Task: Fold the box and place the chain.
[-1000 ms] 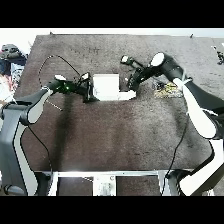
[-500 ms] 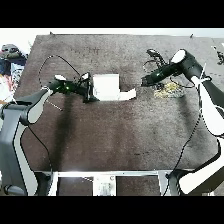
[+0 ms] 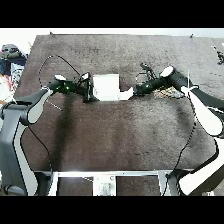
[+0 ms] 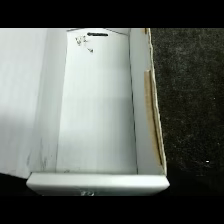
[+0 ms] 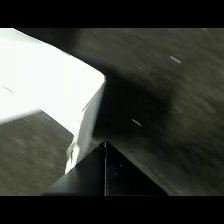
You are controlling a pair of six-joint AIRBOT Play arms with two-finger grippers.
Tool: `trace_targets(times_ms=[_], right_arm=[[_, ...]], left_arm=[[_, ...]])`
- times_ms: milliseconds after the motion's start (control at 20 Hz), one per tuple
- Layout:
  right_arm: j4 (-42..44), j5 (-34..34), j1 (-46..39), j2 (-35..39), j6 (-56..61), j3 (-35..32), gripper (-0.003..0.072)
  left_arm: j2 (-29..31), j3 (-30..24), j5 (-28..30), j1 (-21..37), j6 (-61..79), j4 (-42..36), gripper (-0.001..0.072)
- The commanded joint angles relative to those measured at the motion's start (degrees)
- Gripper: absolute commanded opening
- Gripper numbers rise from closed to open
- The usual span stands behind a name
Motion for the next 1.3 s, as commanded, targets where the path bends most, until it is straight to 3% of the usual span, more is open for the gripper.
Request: trace_targets(times_ms=[0, 100, 250, 350, 650, 900, 1250], right_arm=[[10.67, -2.34, 0.85, -0.02, -5.66, -1.22, 0.0014], [12.33, -1.73, 0.9, -0.02, -5.81, -0.68, 0.0266], [12.13, -1.29, 1.77, -0.02, -5.75, -0.2, 0.0267], [12.07, -1.25, 2.36, -0.02, -4.57, -0.2, 0.0411], [11.52, -1.27, 4.5, -0.02, -4.5, 1.79, 0.0411], [-2.58, -1.25, 8.44, -0.04, 5.6, 6.54, 0.0411], [-2.78, -2.45, 10.82, -0.5, 6.32, 7.41, 0.041]], left_arm=[[-0.04, 0.0, 0.02, -0.02, 0.0, 0.0, 0.0206], [-0.04, 0.02, 0.0, -0.02, 0.0, 0.0, 0.0205], [-0.04, 0.02, 0.02, -0.02, 0.0, -0.02, 0.0206], [-0.04, 0.0, 0.02, -0.02, 0.02, 0.0, 0.0205], [-0.04, 0.0, 0.02, -0.02, 0.0, 0.0, 0.0206], [-0.04, 0.02, 0.02, -0.02, 0.0, 0.0, 0.0206], [-0.04, 0.02, 0.02, -0.02, 0.0, 0.0, 0.0205]])
